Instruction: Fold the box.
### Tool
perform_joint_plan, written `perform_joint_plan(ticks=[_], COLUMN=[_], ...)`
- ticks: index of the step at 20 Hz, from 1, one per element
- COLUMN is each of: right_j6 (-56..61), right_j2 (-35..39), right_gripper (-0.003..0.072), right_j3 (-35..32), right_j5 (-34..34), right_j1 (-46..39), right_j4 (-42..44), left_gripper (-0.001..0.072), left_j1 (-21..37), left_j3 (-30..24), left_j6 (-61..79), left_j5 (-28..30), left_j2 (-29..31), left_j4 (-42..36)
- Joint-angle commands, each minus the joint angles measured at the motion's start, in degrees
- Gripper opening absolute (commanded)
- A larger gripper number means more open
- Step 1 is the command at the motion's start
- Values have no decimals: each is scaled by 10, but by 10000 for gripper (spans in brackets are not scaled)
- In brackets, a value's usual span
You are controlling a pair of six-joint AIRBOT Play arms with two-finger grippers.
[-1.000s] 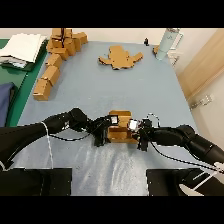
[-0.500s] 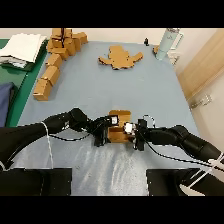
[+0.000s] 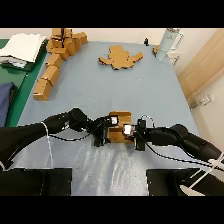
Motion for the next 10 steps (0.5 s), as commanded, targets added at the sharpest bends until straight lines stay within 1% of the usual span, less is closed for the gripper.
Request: perform_joint_plan(ticks=[1,3,4,5,6,7,8,10], right_j6=[264,383,438,505,575,660,716,724], right_j2=[52,95,115,132,143,147,145,128], right_gripper=[6,6,6,5,5,4,4,4], right_j3=[30,42,42,42,42,39,34,15], right_j5=[-124,-191,-208,-223,-235,-242,-245,-228], right_j1=[0,-5,-15,-34,-60,-96,-130,-188], right_j4=[-204,-365,-424,-463,-471,-455,-412,-252], left_gripper=[404,404,404,404,403,404,404,404], left_j1=[0,0,0,0,0,0,0,0], left_j3=[0,0,0,0,0,0,0,0], left_j6=[0,0,0,0,0,0,0,0], left_j5=[0,0,0,0,0,0,0,0], left_j2=[0,0,0,0,0,0,0,0], left_j4=[0,0,0,0,0,0,0,0])
